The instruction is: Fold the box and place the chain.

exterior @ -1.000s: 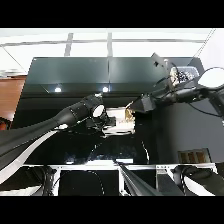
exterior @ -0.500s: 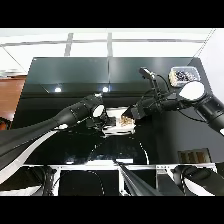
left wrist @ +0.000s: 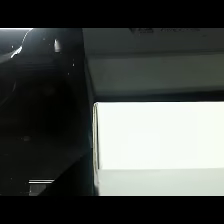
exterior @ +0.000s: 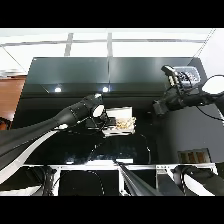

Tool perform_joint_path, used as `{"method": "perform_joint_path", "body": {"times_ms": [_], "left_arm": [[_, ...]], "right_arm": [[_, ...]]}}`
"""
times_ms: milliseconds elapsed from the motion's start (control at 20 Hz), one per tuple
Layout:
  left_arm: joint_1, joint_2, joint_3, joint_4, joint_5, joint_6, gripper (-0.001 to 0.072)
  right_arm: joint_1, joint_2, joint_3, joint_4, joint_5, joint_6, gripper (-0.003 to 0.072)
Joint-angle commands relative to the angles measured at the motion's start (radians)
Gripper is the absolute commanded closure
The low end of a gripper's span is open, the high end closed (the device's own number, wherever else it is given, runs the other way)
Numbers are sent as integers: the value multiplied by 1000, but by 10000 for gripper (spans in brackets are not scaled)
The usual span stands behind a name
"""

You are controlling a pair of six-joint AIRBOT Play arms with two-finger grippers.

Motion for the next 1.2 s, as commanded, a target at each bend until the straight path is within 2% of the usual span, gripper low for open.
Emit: {"method": "perform_joint_path", "body": {"times_ms": [0, 200, 350, 450, 500, 550, 800, 1000, 1050, 1150], "left_arm": [[1, -1, 0, -2, -7, 3, 678], [10, 1, 0, 13, -26, 5, 677], [18, 7, 0, 34, -65, 5, 677], [19, 13, 0, 39, -57, 2, 677], [19, 13, 0, 39, -45, 2, 677], [19, 13, 0, 43, -34, 2, 677], [19, 13, 0, 61, -42, 5, 677], [19, 13, 0, 64, -40, 10, 677], [19, 13, 0, 64, -39, 10, 677], [21, 13, 0, 64, -39, 9, 677]], "right_arm": [[-66, 6, -32, -69, -69, -47, 301], [-66, 6, -35, -78, -200, -53, 302], [-66, 6, -35, -121, -204, -53, 302], [-66, 6, -35, -147, -209, -53, 298], [-66, 6, -36, -143, -218, -53, 80], [-66, 6, -36, -141, -223, -53, -5], [-70, 4, -63, -154, -251, -165, -5], [-193, 61, -74, -130, -233, -161, -4], [-232, 79, -101, -109, -253, -164, -4], [-303, 91, -213, 26, -352, -163, -4]]}}
